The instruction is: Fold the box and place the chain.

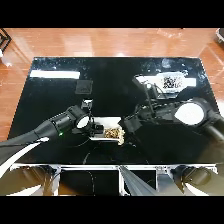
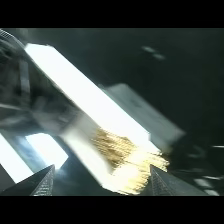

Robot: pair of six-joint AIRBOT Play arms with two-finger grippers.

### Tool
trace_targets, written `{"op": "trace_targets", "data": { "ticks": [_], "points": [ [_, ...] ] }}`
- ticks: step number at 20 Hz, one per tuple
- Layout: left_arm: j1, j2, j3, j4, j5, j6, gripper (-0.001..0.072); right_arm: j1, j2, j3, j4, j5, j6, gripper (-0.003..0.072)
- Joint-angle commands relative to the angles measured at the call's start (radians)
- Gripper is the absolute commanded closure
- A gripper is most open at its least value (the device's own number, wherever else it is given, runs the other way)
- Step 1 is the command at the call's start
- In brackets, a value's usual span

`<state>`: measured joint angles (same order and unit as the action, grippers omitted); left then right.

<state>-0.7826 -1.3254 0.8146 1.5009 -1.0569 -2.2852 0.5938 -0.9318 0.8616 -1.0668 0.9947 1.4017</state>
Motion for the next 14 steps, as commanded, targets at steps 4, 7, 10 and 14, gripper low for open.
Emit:
{"op": "trace_targets", "data": {
  "ticks": [4, 7, 10, 14],
  "points": [
    [0.000, 0.000, 0.001, 0.001, -0.002, 0.000, 0.0680, -0.082, 0.047, -0.163, -0.326, 0.130, -0.377, -0.0028],
    [-0.001, 0.000, 0.001, -0.003, -0.003, 0.000, 0.0680, -0.071, 0.041, -0.291, -0.197, -0.030, -0.608, -0.0025],
    [0.000, 0.000, 0.001, -0.003, -0.003, 0.000, 0.0680, -0.039, 0.034, -0.321, -0.157, -0.150, -0.789, -0.0024],
    [0.000, 0.000, 0.001, -0.003, -0.002, 0.000, 0.0680, -0.028, -0.031, -0.321, 0.048, -0.227, -1.018, -0.0023]
  ]
}}
